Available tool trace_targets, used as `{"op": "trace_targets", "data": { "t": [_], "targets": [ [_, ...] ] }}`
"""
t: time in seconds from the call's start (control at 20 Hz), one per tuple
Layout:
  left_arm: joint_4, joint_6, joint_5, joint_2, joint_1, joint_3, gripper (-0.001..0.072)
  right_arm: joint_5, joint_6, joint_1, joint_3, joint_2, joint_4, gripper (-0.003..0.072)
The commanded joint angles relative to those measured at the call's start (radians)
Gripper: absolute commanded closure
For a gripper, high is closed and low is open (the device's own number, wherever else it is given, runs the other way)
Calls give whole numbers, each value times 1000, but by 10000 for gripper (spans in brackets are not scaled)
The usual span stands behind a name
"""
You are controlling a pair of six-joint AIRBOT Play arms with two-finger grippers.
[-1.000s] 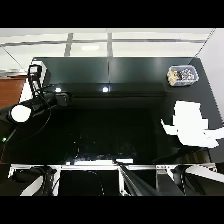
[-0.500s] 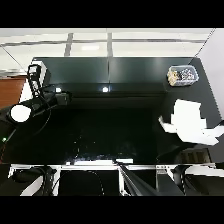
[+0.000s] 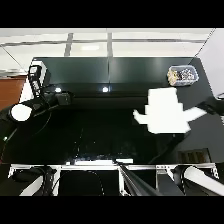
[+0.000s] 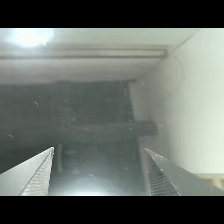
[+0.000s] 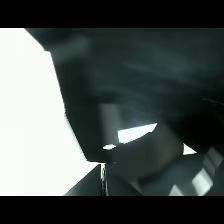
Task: Fold the box and place the chain.
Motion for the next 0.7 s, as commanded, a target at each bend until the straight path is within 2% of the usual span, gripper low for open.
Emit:
{"op": "trace_targets", "data": {
  "t": [0.0, 0.15, 0.25, 0.35, 0.5, 0.55, 0.65],
  "targets": [
    [-125, 14, -71, -41, -5, 0, 61, -295, 11, 248, -267, 201, 274, 677],
    [-226, 79, -128, -98, -40, 10, 61, -483, 36, 493, -413, 289, 410, 676],
    [-356, 166, -190, -160, -63, 45, 61, -579, 41, 652, -453, 290, 453, 676],
    [-501, 246, -302, -283, -42, 95, 61, -654, 53, 777, -463, 290, 448, 676],
    [-802, 489, -550, -496, 28, 166, 61, -706, 82, 867, -463, 290, 448, 675],
    [-840, 533, -583, -540, 29, 185, 61, -705, 82, 875, -463, 290, 448, 676],
    [-824, 559, -596, -610, 8, 230, 61, -694, 82, 876, -463, 290, 447, 676]
  ]
}}
